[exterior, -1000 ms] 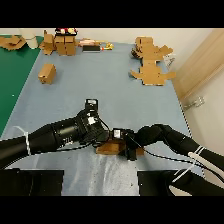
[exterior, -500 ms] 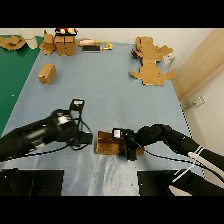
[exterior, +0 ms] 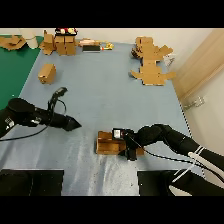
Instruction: Fold the box.
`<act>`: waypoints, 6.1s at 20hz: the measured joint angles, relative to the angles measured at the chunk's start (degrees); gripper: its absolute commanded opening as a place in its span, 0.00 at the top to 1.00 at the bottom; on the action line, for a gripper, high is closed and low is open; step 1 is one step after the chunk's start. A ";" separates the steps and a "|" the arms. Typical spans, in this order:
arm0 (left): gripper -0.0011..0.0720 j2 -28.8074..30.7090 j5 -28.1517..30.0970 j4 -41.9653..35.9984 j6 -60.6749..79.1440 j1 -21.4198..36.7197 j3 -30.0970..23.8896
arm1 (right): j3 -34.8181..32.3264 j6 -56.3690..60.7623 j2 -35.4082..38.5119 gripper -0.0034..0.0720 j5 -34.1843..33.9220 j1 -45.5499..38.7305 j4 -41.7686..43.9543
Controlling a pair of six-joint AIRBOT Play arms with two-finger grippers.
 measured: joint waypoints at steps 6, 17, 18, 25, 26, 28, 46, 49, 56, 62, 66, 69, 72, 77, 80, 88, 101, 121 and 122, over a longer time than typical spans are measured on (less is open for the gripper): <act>0.97 -12.02 5.86 -22.84 37.62 4.13 7.17 | 0.00 0.02 0.00 0.29 0.04 0.00 -0.07; 0.60 -3.34 -0.22 -15.61 63.65 0.61 -4.50 | 0.00 0.00 0.00 0.29 0.09 0.00 0.13; 0.17 -2.95 -0.39 -14.88 65.92 0.13 -6.05 | 0.00 0.00 0.00 0.29 0.09 0.00 0.17; 0.06 -2.80 2.43 -12.63 69.68 -8.70 -9.75 | 0.00 0.00 0.00 0.29 0.13 0.00 0.35; 0.06 -2.80 4.90 -11.89 67.60 -10.40 -9.88 | 0.00 0.02 0.00 0.29 0.13 0.00 0.35; 0.06 -2.80 9.05 -10.51 63.21 -13.05 -9.99 | 0.00 0.00 0.00 0.29 0.11 0.00 0.37; 0.06 1.79 11.87 0.61 46.53 -18.99 -10.05 | 0.00 0.02 0.00 0.29 -0.04 0.00 0.35; 0.06 5.31 10.97 3.72 39.23 -19.21 -9.84 | 0.00 0.02 0.00 0.29 -0.04 0.00 0.35; 0.05 5.92 11.32 4.31 30.47 -23.82 -9.57 | 0.00 0.02 0.00 0.29 -0.04 0.00 0.33; 0.05 1.64 16.44 4.70 29.27 -24.92 -9.33 | 0.00 0.00 0.00 0.29 -0.04 0.00 0.11; 0.05 0.20 17.53 4.59 29.49 -25.22 -8.72 | 0.02 0.00 0.00 0.29 -0.04 0.00 -0.04; 0.05 -1.60 17.92 4.55 29.66 -26.53 -7.54 | 0.00 0.00 0.00 0.29 -0.07 0.00 -0.07; 0.05 -2.99 17.92 4.59 29.77 -28.30 -6.58 | 0.00 0.00 0.00 0.29 -0.07 0.00 -0.09; 0.05 -3.78 17.70 4.61 29.90 -29.44 -5.62 | 0.02 0.00 0.00 0.29 -0.09 0.00 -0.09; 0.05 -3.91 17.55 4.59 30.84 -29.68 -4.85 | 0.02 0.00 0.00 0.29 -0.09 0.00 -0.11; 0.05 -4.35 18.97 4.63 32.74 -33.03 -4.15 | 0.02 -0.02 0.00 0.29 -0.11 0.00 -0.13; 0.05 -7.32 20.11 4.74 33.59 -34.53 -4.15 | 0.02 -0.02 0.00 0.29 -0.13 0.00 -0.13; 0.51 -8.59 24.79 5.20 33.77 -37.22 -4.17 | 0.00 0.00 0.00 0.29 -0.09 0.00 -0.11; 0.51 -8.59 24.81 5.22 33.77 -37.22 -4.17 | 0.00 0.00 0.00 0.29 -0.09 0.00 -0.11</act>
